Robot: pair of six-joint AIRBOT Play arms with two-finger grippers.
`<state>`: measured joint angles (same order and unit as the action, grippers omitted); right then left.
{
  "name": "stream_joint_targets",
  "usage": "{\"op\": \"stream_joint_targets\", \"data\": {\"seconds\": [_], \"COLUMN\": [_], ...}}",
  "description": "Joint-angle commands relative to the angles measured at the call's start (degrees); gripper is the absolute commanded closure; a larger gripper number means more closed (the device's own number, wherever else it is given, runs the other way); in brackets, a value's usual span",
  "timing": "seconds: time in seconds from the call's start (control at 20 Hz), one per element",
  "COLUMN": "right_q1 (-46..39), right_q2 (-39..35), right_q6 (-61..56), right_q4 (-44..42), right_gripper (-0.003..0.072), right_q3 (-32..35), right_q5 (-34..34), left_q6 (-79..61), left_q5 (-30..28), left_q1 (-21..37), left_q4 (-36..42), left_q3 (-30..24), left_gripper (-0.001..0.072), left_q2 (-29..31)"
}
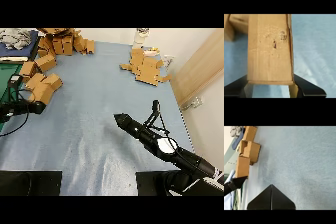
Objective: Fold the box.
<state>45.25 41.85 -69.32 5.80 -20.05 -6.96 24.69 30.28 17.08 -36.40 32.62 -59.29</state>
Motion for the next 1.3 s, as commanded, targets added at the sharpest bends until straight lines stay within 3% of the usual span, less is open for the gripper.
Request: {"op": "stream_joint_targets", "data": {"seconds": [0.0,0.2,0.4,0.6,1.0,1.05,1.1,1.25], "right_q1": [0.0,0.0,0.0,0.0,0.1,0.1,0.1,0.0], "right_q2": [0.0,0.0,0.0,0.0,0.0,0.0,0.0,0.0], "right_q6": [0.0,0.0,0.0,0.0,0.0,0.0,0.0,0.0], "right_q4": [0.0,0.0,0.0,0.0,0.0,0.0,0.0,0.0], "right_gripper": [0.0686,0.0686,0.0686,0.0686,0.0686,0.0686,0.0686,0.0686], "right_q3": [0.0,0.0,0.0,0.0,0.0,0.0,0.0,0.0], "right_q5": [0.0,0.0,-0.1,-0.1,0.0,0.0,0.0,0.0], "left_q6": [5.8,10.7,10.8,20.5,21.5,21.5,21.7,21.7], "left_q5": [4.6,7.5,12.4,11.5,6.4,6.8,6.8,7.2], "left_q1": [5.6,5.9,6.0,7.8,9.0,9.0,9.0,9.0], "left_q4": [-8.5,-18.3,-19.8,-31.1,-31.3,-31.3,-30.8,-30.4], "left_q3": [0.0,0.1,0.1,0.1,0.1,0.1,0.1,0.3], "left_gripper": [0.0234,0.0233,0.0233,0.0233,0.0228,0.0071,0.0015,0.0014], "left_q2": [0.1,0.2,4.5,5.5,1.4,1.1,1.0,1.2]}}
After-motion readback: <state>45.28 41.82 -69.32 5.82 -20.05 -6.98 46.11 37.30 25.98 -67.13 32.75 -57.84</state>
